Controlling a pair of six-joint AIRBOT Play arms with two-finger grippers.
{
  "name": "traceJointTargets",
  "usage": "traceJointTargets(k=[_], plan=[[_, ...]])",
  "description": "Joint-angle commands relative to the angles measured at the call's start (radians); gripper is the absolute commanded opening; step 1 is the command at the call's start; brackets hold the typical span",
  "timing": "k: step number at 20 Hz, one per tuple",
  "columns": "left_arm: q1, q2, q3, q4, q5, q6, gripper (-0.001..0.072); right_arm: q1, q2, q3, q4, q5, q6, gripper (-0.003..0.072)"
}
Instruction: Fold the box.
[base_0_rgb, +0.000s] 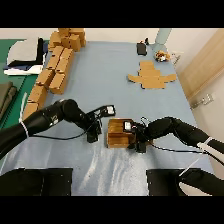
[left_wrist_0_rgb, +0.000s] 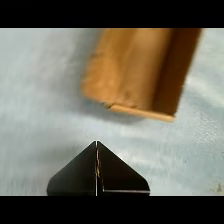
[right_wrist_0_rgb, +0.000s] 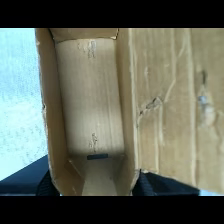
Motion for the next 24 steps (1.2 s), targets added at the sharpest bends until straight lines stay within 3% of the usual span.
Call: traceJointTargets(k=[1, 2, 7, 16, 24], plan=[[0.032, 0.01, -0.131, -0.361, 0.166, 0.574, 0.0665, -0.001, 0.001, 0.001, -0.002, 0.0, 0.0, 0.0469], [0.049, 0.01, -0.156, -0.374, 0.188, 0.597, 0.0701, -0.001, 0.001, 0.001, -0.002, 0.0, 0.0, 0.047], [0.119, 0.01, -0.225, -0.375, 0.183, 0.613, 0.0701, -0.001, 0.001, 0.001, -0.002, 0.0, 0.0, 0.047], [-0.013, -0.009, -0.226, -0.48, 0.219, 0.609, 0.0701, -0.001, 0.001, 0.001, -0.002, 0.0, 0.0, 0.047], [-0.042, -0.024, -0.226, -0.502, 0.227, 0.609, 0.0701, -0.001, 0.001, 0.001, -0.002, 0.0, 0.0, 0.047]])
